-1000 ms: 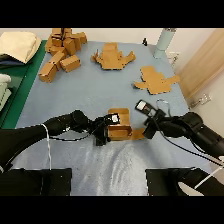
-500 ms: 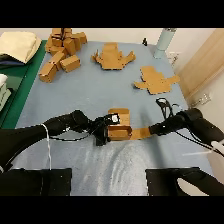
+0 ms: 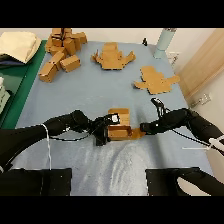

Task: Fold the box.

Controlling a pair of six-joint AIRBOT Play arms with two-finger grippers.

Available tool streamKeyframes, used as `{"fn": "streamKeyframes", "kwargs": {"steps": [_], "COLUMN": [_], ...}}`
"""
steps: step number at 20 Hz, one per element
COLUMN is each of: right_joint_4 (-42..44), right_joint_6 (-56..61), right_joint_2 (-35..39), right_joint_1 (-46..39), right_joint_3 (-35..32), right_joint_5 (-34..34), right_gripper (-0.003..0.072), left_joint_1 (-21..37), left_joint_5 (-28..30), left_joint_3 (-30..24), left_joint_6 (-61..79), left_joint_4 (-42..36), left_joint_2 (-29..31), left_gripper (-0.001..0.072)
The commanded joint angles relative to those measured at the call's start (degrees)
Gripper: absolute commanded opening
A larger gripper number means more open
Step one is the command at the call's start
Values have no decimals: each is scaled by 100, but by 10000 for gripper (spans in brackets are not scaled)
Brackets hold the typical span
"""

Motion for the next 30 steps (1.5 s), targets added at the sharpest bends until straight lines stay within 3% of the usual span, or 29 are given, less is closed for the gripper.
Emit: {"fn": "streamKeyframes", "kwargs": {"steps": [1, 5, 8, 11, 12, 13, 19, 23, 26, 30], "right_joint_4": [595, 702, 741, 745, 765, 796, 835, 820, 527, -260], "right_joint_6": [-223, -264, -262, -260, -260, -260, -260, -142, 402, 1473], "right_joint_2": [28, 31, 31, 28, 28, 28, -50, -181, -203, -210], "right_joint_1": [-2, -2, -2, -2, -2, -2, 26, 531, 835, 1158], "right_joint_3": [4, 103, 358, 533, 553, 553, 549, 551, 568, 647], "right_joint_5": [-212, -374, -542, -575, -575, -592, -623, -457, -59, -9], "right_gripper": [4, 6, 182, 206, 353, 423, 423, 423, 423, 423], "left_joint_1": [4, 4, 4, 4, 4, 4, 4, 4, 4, 4], "left_joint_5": [2, 0, 2, 0, 2, 0, 0, 2, 2, 0], "left_joint_3": [0, 0, 0, 0, 0, 0, 0, 0, 0, 0], "left_joint_6": [0, 0, 0, 0, 0, 0, 0, 0, 0, 0], "left_joint_4": [0, 0, 0, 2, 0, 0, 0, 0, 0, 0], "left_joint_2": [-2, -2, -2, -2, -2, -2, -2, -2, -2, -2], "left_gripper": [530, 530, 530, 530, 530, 530, 530, 530, 530, 530]}}
